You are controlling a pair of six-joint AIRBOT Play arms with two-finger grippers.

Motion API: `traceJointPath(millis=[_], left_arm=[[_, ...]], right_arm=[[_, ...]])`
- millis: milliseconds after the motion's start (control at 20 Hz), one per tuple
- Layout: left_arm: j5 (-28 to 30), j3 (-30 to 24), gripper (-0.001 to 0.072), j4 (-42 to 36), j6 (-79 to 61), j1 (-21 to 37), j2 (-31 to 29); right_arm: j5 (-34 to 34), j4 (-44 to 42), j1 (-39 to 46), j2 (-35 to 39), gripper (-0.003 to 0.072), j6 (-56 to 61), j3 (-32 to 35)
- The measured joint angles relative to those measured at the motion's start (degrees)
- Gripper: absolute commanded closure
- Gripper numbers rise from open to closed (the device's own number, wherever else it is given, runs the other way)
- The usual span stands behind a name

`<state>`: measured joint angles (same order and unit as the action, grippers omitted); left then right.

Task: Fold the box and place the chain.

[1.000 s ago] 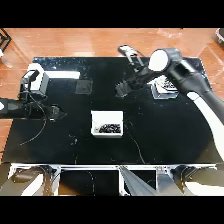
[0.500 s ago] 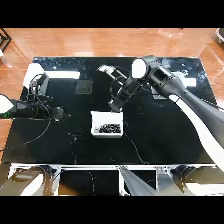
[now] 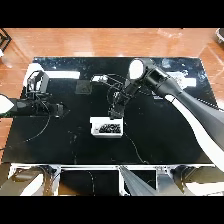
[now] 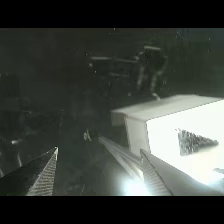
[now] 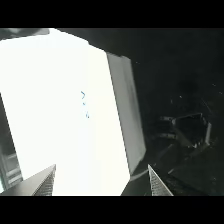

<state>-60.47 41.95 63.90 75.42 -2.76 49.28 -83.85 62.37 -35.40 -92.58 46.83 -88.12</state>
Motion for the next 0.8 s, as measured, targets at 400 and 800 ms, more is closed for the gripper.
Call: traceJointPath(millis=[400, 800], left_arm=[[1.6, 0.0, 0.0098, 0.1, 0.0, 0.0, 0.0], [1.9, 0.0, 0.0098, 0.1, 0.0, 0.0, 0.0]], right_arm=[[-1.7, -0.8, -2.0, -0.5, -0.0014, -1.8, 2.9], [-1.3, 1.4, -3.7, -0.6, -0.0013, -1.2, 3.4]])
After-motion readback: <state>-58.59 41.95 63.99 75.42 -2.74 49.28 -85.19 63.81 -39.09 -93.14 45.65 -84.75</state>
